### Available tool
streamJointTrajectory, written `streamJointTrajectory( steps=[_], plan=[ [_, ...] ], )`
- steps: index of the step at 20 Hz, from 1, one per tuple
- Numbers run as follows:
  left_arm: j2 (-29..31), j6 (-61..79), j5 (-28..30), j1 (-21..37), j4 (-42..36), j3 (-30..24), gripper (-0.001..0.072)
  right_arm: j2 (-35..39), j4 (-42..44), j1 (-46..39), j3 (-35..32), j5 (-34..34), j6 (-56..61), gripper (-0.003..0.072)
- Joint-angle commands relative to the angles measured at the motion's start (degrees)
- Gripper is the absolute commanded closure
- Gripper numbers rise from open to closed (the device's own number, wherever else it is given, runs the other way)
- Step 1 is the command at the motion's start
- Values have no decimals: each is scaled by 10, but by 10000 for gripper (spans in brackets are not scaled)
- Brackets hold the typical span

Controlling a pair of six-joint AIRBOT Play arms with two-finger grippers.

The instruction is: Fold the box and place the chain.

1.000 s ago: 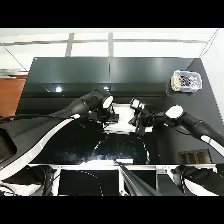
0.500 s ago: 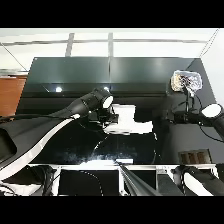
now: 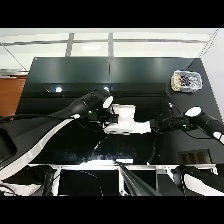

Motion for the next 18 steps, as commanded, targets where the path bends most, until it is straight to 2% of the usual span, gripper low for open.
streamJointTrajectory(
  steps=[1, 3, 4, 5, 6, 7, 12, 18],
  plan=[
    [0, 0, 1, 0, 0, 0, 681, -11, 74, 17, 21, 25, -47, 673],
    [0, 0, 0, 0, 0, 0, 681, -11, 73, 17, 45, 52, -48, 671],
    [0, 0, 0, 0, 0, 0, 681, -11, 73, 17, 56, 61, -47, 583],
    [0, 0, 0, 0, 0, 0, 680, -11, 73, 17, 65, 70, -47, 332],
    [0, 0, 0, 0, 0, 0, 681, -11, 74, 17, 71, 73, -47, 169],
    [0, 0, 0, 0, 0, 0, 681, -11, 76, 17, 74, 74, -47, 96],
    [0, 0, 1, 0, 0, 0, 680, -11, 89, 37, 74, 70, -45, 96],
    [0, 0, 1, 0, 0, 0, 681, -11, 89, 102, 74, 2, -4, 97]
  ],
)
